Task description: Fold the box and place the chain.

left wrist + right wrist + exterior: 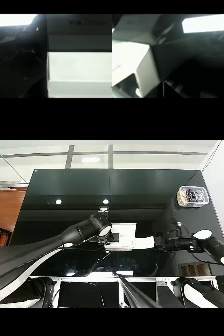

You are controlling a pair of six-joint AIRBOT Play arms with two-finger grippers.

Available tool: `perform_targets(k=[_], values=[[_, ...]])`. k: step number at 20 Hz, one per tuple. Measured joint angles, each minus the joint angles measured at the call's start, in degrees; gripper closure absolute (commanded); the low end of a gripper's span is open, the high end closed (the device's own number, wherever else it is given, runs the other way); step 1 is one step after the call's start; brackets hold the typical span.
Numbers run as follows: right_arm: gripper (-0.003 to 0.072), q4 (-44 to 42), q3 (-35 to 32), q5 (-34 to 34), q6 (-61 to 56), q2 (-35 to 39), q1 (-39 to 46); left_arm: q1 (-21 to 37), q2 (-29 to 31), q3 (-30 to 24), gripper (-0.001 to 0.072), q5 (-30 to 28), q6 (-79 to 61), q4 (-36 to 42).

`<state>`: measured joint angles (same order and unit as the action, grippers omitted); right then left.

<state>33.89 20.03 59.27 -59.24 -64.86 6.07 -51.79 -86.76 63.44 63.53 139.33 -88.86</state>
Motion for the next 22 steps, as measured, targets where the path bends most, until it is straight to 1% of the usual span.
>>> perform_targets(k=[2,3,4,5,6,9,13,15,16,17,20,22], values=[[0.0669,-2.51,1.62,0.85,2.05,-2.82,-2.80,0.00,0.00,0.00,0.0683,0.02,0.00,0.00],[0.0657,-3.32,2.71,1.36,2.67,-3.61,-3.65,0.00,0.00,0.00,0.0683,0.02,0.02,0.00],[0.0448,-3.89,3.98,1.97,3.32,-4.22,-4.31,0.00,0.00,0.00,0.0683,0.02,0.07,0.00],[0.0189,-4.24,5.20,2.67,3.76,-4.66,-4.81,0.00,0.00,0.00,0.0683,0.02,0.04,0.00],[0.0095,-4.66,6.40,3.67,4.04,-4.98,-5.14,0.00,0.00,0.00,0.0682,0.02,0.04,0.00],[0.0096,-5.46,8.92,7.13,4.63,-5.46,-5.73,0.00,0.00,0.00,0.0682,0.02,0.04,0.00],[0.0098,-7.19,10.19,9.18,4.87,-5.73,-7.80,0.00,0.00,0.00,0.0683,0.02,0.02,0.00],[0.0101,-8.00,10.49,8.74,4.48,-5.73,-10.14,0.00,0.00,0.00,0.0683,0.02,0.02,0.00],[0.0194,-8.02,10.71,8.04,3.89,-5.73,-11.52,0.00,0.00,0.00,0.0682,0.02,0.02,0.00],[0.0219,-8.02,11.08,7.13,3.23,-5.73,-12.96,0.00,0.00,0.00,0.0682,0.02,0.02,0.00],[0.0219,-5.62,13.03,3.54,-1.22,-5.75,-17.40,0.00,0.00,0.00,0.0682,0.07,0.02,-0.02],[0.0219,-1.73,15.10,1.07,-6.29,-5.79,-20.50,0.00,0.00,0.00,0.0682,0.11,0.00,-0.04]])
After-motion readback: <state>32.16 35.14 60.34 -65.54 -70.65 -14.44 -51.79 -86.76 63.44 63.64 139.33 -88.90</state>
